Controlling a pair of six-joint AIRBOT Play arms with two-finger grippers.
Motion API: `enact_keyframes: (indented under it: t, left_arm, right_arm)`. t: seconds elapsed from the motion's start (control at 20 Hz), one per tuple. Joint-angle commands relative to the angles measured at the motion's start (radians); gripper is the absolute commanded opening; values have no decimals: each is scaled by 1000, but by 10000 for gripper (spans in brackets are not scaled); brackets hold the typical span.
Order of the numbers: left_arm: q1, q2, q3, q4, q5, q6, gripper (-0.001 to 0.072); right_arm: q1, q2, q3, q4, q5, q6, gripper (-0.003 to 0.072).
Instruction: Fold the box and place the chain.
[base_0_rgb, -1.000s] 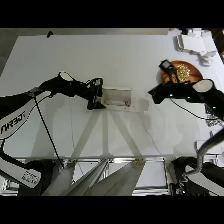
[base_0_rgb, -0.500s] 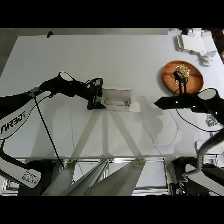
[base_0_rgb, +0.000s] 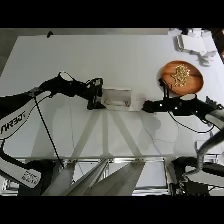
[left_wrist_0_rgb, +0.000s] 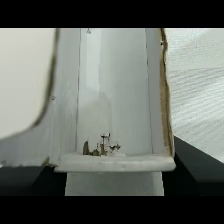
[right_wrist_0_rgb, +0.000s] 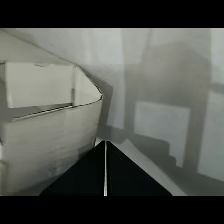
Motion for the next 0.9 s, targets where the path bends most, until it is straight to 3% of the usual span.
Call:
enact_keyframes:
  t: [0.0,0.1,0.15,0.25,0.5,0.6,0.65,0.85]
  left_arm:
    - [0,0,0,0,0,0,275]
    - [0,0,0,0,0,0,275]
    - [0,0,0,0,0,0,275]
    - [0,0,0,0,0,0,275]
    - [0,0,0,0,0,0,275]
    - [0,0,0,0,0,0,275]
    - [0,0,0,0,0,0,275]
    - [0,0,0,0,0,0,275]
  right_arm:
    - [19,-19,-1,190,81,-109,3]
    - [19,-18,0,277,128,-134,8]
    - [19,-18,0,309,139,-134,49]
    - [19,-18,-1,328,141,-134,325]
    - [40,-18,0,333,130,-138,375]
    - [76,-18,0,321,96,-162,597]
    - [93,-18,0,302,71,-164,631]
    - [160,-17,8,258,-98,-145,629]
